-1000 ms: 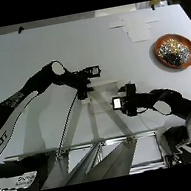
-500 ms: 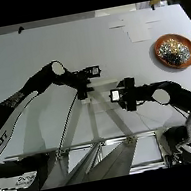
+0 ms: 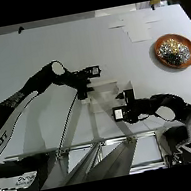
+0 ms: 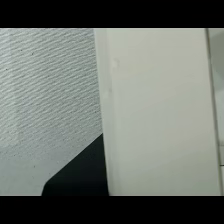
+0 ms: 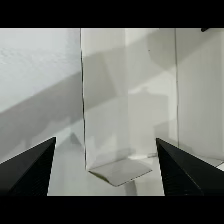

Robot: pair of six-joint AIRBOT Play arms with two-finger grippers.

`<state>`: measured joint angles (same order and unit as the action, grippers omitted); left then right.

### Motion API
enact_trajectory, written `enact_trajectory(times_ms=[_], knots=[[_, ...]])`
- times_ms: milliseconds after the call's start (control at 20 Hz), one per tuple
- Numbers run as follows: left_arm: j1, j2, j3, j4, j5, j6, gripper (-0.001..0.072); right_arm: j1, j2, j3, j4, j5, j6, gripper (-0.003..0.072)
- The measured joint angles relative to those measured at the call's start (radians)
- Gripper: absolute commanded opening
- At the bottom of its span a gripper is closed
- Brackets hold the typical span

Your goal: Fold the box and place the chain.

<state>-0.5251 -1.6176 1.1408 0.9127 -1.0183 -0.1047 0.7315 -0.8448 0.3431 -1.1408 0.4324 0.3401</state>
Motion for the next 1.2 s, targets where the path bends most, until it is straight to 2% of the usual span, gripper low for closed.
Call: enact_trajectory(times_ms=[200,600,900,1200], knots=[[0.000,0.000,0.000,0.000,0.000,0.000,0.0012,0.000,-0.058,-0.014,-0.003,-0.096,0.002,0.0698],[0.000,0.000,0.000,0.000,0.000,0.000,0.0012,-0.031,-0.114,-0.016,0.014,-0.165,-0.022,0.0698],[0.000,0.000,0.000,0.000,0.000,0.000,0.0012,-0.119,-0.119,0.025,0.069,-0.130,-0.071,0.0697],[0.000,0.000,0.000,0.000,0.000,0.000,0.0012,-0.193,-0.137,0.058,0.207,-0.070,-0.197,0.0696]])
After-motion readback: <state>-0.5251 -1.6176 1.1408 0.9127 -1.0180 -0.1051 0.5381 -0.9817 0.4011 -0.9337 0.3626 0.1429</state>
